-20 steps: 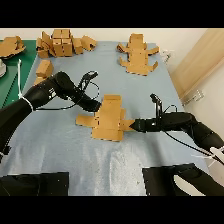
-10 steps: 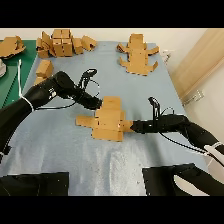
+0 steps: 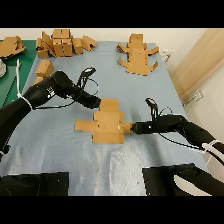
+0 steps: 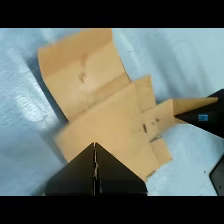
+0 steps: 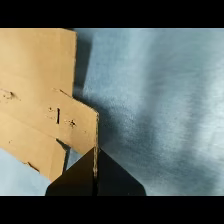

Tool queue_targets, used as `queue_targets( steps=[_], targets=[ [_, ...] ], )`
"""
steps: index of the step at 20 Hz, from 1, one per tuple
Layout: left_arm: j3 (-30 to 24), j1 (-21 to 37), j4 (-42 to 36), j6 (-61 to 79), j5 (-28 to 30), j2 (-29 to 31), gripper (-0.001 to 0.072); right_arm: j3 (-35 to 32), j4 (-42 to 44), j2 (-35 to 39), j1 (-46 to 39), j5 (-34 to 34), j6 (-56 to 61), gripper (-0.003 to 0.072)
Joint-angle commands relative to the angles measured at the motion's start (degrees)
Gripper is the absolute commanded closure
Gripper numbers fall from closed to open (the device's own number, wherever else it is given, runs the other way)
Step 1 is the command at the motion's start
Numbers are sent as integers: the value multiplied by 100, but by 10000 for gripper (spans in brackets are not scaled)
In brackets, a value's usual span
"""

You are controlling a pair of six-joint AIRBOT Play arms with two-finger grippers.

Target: Fold the box.

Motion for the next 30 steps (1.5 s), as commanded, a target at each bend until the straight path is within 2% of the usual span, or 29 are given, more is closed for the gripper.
queue_targets(
  steps=[1, 2, 6, 11, 15, 19, 21, 24, 30],
  targets=[
    [-2, 369, -4, 251, -219, -81, 379, -2, -286, -9, 0, -219, -400, 687],
    [-2, 501, -50, 258, -273, -146, 291, -2, -304, -9, 0, -175, -402, 687],
    [-2, 863, -455, 855, -852, -459, 291, -2, -411, -9, 0, -74, -511, 687],
    [-2, 885, -1926, 1912, -1333, -940, 290, -2, -656, -11, 0, 81, -514, 687],
    [-2, 885, -1867, 1895, -1449, -1305, 291, -2, -887, -11, 2, 83, -511, 687],
    [-2, 892, -1864, 1829, -1460, -1412, 290, -2, -922, -13, 2, 81, -590, 687],
    [-2, 885, -1864, 1810, -1447, -1412, 291, -2, -793, -11, 4, 81, -828, 687],
    [-2, 887, -1864, 1790, -1451, -1412, 291, -2, -170, -4, 4, 79, -1405, 687],
    [-2, 896, -1847, 1707, -1556, -1412, 290, -2, -122, 177, 4, -223, -1394, 687]
  ],
)
